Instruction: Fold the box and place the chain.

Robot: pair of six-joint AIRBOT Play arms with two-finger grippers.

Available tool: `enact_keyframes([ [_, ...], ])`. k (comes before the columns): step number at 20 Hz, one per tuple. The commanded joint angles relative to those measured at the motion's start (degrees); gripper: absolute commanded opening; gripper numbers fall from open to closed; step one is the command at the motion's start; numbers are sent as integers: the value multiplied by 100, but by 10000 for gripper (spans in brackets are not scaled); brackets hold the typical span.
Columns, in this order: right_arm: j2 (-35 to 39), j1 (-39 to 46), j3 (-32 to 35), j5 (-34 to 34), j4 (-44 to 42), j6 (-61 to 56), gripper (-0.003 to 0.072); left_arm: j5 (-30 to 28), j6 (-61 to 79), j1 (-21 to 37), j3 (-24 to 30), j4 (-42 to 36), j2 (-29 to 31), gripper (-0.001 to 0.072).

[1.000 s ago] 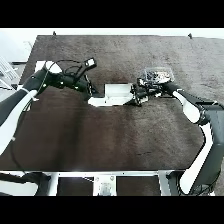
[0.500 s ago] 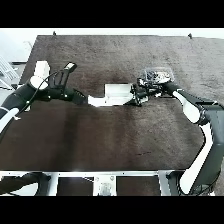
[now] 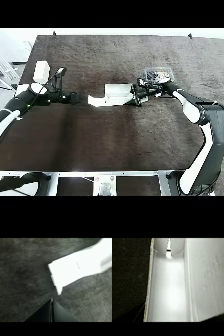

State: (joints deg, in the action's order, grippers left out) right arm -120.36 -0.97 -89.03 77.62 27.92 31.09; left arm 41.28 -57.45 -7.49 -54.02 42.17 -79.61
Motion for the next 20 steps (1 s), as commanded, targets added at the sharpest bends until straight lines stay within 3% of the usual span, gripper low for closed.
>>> enact_keyframes([
  [1, -2, -2, 2, 0, -2, 0, 478, 212, -9, 225, -142, -391, -603, 20],
  [9, -2, -2, 2, 0, -2, 0, 478, 1237, -98, 210, -1519, -713, -2201, 20],
  [20, -2, -2, 2, 0, -2, 0, 478, 946, 310, -354, -1574, -1349, -2487, 20],
])
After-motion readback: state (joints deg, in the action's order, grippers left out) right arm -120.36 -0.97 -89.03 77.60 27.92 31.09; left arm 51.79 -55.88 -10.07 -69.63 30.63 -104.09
